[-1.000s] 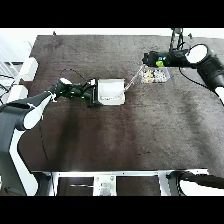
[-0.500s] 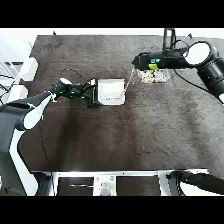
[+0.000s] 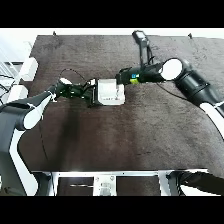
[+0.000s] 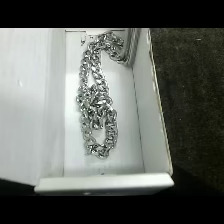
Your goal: Fold the box and place the chain.
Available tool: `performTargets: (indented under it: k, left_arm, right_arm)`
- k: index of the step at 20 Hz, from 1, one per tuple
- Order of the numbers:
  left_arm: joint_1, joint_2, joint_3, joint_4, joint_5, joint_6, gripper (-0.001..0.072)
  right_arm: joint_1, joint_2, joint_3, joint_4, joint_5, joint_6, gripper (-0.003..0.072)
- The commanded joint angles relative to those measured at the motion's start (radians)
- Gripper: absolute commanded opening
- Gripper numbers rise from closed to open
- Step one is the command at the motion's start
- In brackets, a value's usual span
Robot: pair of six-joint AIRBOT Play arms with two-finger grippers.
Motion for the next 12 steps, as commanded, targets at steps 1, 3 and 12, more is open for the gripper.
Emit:
performTargets:
  k: [1, 3, 12]
  left_arm:
    - [0.0, 0.0, 0.0, 0.0, 0.0, 0.0, 0.0358]
    - [0.0, 0.0, 0.0, 0.0, 0.0, 0.0, 0.0358]
    - [0.0, 0.0, 0.0, 0.0, 0.0, 0.0, 0.0358]
  right_arm:
    - [0.034, -0.059, -0.052, 0.002, -0.115, 0.009, 0.0005]
    - [0.039, -0.121, -0.054, 0.014, -0.132, 0.013, 0.0004]
    - [0.003, -0.264, -0.042, 0.013, -0.206, 0.002, 0.0469]
